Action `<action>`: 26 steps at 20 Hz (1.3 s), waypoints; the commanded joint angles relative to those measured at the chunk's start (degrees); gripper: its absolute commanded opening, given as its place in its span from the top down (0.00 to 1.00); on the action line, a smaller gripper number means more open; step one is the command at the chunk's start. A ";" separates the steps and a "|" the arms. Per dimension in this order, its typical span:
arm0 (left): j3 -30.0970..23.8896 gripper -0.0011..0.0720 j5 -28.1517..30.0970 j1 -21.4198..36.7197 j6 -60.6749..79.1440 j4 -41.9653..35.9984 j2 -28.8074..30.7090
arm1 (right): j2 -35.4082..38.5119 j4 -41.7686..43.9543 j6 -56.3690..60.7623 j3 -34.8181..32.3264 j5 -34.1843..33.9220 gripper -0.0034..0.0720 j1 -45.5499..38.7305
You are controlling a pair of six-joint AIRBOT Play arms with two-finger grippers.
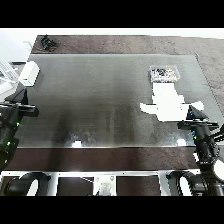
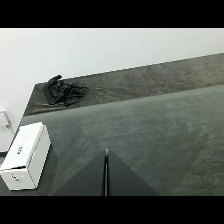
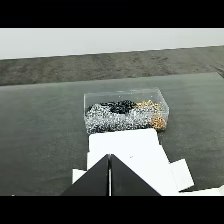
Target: Fold the box and place the chain.
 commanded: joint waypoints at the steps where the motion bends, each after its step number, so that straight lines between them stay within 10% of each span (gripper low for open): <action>1: 0.00 0.96 0.02 0.07 0.00 0.00 0.02 | 0.02 0.00 0.02 -0.02 0.02 0.94 0.04; 6: 0.00 0.96 0.02 0.07 0.02 0.00 0.02 | 0.04 -0.33 -0.87 0.83 0.96 0.94 0.04; 9: 0.00 0.96 0.02 0.07 0.00 0.00 0.02 | -1.51 -2.16 -6.23 6.08 -0.55 0.77 -0.13; 13: 0.02 0.96 0.00 0.07 0.02 0.00 0.02 | -17.55 -2.16 -6.19 17.20 -0.68 0.69 -6.49; 16: 0.02 0.96 0.00 0.07 0.00 0.00 0.02 | -37.20 -4.17 -1.20 27.80 17.20 0.69 -17.09; 20: 0.02 0.96 0.00 0.07 0.02 0.00 0.02 | -64.43 -27.30 21.75 47.12 54.01 0.69 -34.18; 26: 0.00 0.96 0.02 0.07 0.02 0.00 0.02 | -80.00 -33.05 30.40 64.52 66.40 0.67 -48.04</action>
